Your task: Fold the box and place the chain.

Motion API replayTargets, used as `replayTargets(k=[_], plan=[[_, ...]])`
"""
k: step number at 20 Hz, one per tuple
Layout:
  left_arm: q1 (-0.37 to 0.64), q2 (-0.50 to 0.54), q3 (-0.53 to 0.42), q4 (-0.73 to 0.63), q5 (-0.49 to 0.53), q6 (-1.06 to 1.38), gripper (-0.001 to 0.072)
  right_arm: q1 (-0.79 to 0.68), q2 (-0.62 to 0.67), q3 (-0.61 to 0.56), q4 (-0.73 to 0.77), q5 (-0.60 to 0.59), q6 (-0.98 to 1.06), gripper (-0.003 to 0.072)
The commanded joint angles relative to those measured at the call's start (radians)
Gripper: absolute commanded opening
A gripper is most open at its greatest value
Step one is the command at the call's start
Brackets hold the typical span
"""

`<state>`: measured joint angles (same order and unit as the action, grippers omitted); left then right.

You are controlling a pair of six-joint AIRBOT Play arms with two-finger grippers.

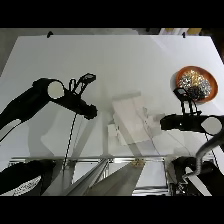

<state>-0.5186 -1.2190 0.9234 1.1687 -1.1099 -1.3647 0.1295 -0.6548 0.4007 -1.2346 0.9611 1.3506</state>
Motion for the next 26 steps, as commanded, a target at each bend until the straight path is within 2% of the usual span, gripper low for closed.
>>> replayTargets(k=[1, 4, 7, 9, 11, 12, 17, 22, 26], plan=[[0.000, -0.001, 0.000, -0.088, 0.068, 0.184, 0.0415, 0.011, 0.004, -0.014, 0.008, -0.026, 0.003, 0.0020], [0.000, -0.020, 0.000, -0.179, 0.099, 0.297, 0.0415, 0.011, 0.004, -0.014, 0.008, -0.031, 0.003, 0.0020], [0.000, -0.090, 0.000, -0.301, 0.121, 0.459, 0.0419, 0.011, 0.004, -0.014, 0.009, -0.031, 0.003, 0.0020], [0.015, -0.175, 0.000, -0.541, 0.109, 0.657, 0.0542, 0.011, 0.004, -0.014, 0.008, -0.031, 0.003, 0.0020], [0.034, -0.261, 0.000, -0.772, 0.068, 0.819, 0.0557, 0.011, 0.004, -0.014, 0.008, -0.031, 0.003, 0.0020], [0.035, -0.295, 0.000, -0.820, 0.056, 0.857, 0.0557, 0.011, 0.004, -0.014, 0.008, -0.031, 0.003, 0.0020], [0.029, -0.401, 0.000, -0.821, 0.039, 0.867, 0.0557, 0.011, 0.004, -0.014, 0.008, -0.031, 0.002, 0.0020], [0.039, -0.412, 0.000, -0.816, 0.042, 0.866, 0.0556, 0.011, 0.004, -0.014, 0.008, -0.031, 0.002, 0.0020], [0.129, -0.378, 0.001, -0.743, -0.139, 0.806, 0.0552, 0.011, 0.004, -0.014, 0.008, -0.032, 0.002, 0.0020]])
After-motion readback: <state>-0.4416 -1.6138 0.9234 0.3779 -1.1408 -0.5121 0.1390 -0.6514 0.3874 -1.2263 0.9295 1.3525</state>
